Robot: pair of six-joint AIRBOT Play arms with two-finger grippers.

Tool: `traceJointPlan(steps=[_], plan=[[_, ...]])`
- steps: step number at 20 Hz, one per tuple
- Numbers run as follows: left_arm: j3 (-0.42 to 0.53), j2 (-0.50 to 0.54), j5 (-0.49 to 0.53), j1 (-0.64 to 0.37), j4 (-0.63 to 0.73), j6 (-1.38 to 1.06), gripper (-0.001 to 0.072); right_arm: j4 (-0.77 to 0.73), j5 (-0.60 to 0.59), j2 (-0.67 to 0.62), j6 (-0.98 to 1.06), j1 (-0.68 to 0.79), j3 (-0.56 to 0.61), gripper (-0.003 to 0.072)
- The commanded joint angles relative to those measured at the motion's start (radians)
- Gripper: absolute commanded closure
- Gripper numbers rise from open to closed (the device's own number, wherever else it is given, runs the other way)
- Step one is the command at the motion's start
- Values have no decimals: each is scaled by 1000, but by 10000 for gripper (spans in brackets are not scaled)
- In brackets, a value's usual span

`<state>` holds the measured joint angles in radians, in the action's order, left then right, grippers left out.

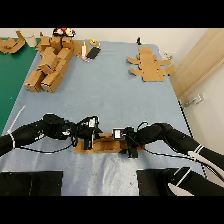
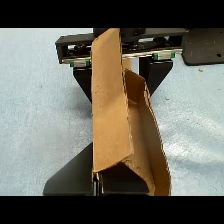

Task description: Fold the box.

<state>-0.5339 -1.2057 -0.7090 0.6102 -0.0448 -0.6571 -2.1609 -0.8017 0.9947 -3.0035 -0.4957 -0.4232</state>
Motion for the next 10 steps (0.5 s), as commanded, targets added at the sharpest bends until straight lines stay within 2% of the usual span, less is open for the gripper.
traceJointPlan(steps=[1,5,8,9,10], plan=[[-1,0,-1,-1,0,-1,697,0,0,0,0,0,0,173],[-1,0,10,-1,0,0,697,0,0,0,0,0,0,173],[-1,2,81,-1,0,0,695,0,0,0,0,0,0,173],[-1,7,104,-1,0,0,644,0,0,0,0,0,0,173],[-1,15,121,-1,1,2,282,0,0,0,0,0,0,173]])
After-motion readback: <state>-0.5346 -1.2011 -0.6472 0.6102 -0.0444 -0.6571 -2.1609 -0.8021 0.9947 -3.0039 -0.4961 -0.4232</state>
